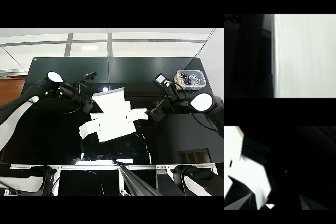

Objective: Fold the box and place the chain.

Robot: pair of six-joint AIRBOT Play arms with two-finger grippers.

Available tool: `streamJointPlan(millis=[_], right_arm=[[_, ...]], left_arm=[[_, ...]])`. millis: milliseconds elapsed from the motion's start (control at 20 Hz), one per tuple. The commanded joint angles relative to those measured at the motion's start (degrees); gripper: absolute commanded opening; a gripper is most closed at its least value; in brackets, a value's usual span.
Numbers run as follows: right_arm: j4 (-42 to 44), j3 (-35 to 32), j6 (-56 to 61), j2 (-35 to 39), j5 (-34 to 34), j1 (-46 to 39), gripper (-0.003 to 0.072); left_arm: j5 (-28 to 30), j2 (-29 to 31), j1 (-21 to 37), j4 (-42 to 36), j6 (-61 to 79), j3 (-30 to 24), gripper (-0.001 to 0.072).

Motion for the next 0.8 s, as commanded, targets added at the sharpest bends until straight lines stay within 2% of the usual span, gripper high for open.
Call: streamJointPlan(millis=[0,50,150,350,550,750], right_arm=[[-5.42,2.27,-13.64,0.15,4.96,-0.55,0.0687],[-5.07,2.27,-16.61,0.15,5.2,-0.55,0.0687],[-3.93,2.25,-18.45,0.15,6.34,-0.55,0.0687],[3.61,1.73,-20.09,0.13,9.94,0.13,0.0687],[4.24,-3.08,-21.05,0.11,8.63,3.93,0.0687],[4.26,-7.1,-22.32,0.07,1.84,8.13,0.0687]], left_arm=[[15.54,7.54,-4.37,4.9,19.28,-5.92,0.0021],[17.49,7.58,-5.92,7.08,26.36,-5.79,0.0021],[20.33,7.26,-7.98,7.8,26.64,-5.42,0.0022],[20.33,4.09,-9.84,10.75,26.69,-5.42,0.0022],[20.9,1.9,-9.68,10.73,25.59,-5.42,0.0023],[20.28,1.88,-9.77,12.79,25.18,-5.42,0.0023]])
